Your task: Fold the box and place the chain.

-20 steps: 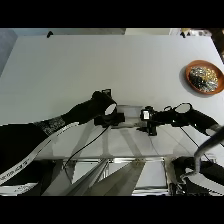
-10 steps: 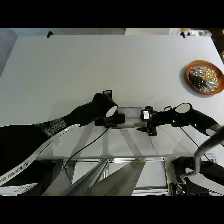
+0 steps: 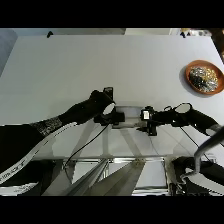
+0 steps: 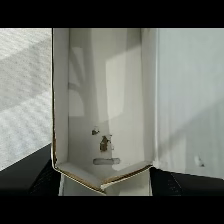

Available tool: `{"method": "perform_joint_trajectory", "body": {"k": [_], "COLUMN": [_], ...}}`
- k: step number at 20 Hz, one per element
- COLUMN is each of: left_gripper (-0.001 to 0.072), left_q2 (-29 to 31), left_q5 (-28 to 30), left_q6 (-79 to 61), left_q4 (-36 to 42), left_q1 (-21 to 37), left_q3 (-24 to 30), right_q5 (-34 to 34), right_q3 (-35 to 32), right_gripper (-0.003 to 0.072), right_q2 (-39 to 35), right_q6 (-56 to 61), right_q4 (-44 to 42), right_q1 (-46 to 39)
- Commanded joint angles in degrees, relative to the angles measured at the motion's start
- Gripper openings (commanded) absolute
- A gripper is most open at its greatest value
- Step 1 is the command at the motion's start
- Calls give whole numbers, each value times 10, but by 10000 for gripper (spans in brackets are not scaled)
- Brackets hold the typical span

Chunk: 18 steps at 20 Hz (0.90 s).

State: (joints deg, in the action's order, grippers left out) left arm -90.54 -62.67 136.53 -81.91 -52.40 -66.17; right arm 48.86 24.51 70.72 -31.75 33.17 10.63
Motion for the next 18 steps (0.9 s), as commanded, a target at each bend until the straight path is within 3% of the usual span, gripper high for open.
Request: {"method": "perform_joint_trajectory", "body": {"k": [1, 3, 6, 18], "left_gripper": [189, 188, 85, 90], "left_q2": [-7, -14, -16, -19], "left_q5": [-1, -1, -1, -10], "left_q6": [-22, -22, -22, -22], "left_q4": [0, 0, 0, 5], "left_q1": [-1, -4, -6, -14], "left_q3": [0, 0, 0, 0], "right_q5": [0, 0, 0, 0], "right_q3": [0, 0, 0, 0], "right_gripper": [399, 399, 399, 399], "right_q2": [0, 0, 0, 0], "right_q6": [0, 0, 0, 0], "right_q4": [0, 0, 0, 0], "right_q1": [0, 0, 0, 0]}}
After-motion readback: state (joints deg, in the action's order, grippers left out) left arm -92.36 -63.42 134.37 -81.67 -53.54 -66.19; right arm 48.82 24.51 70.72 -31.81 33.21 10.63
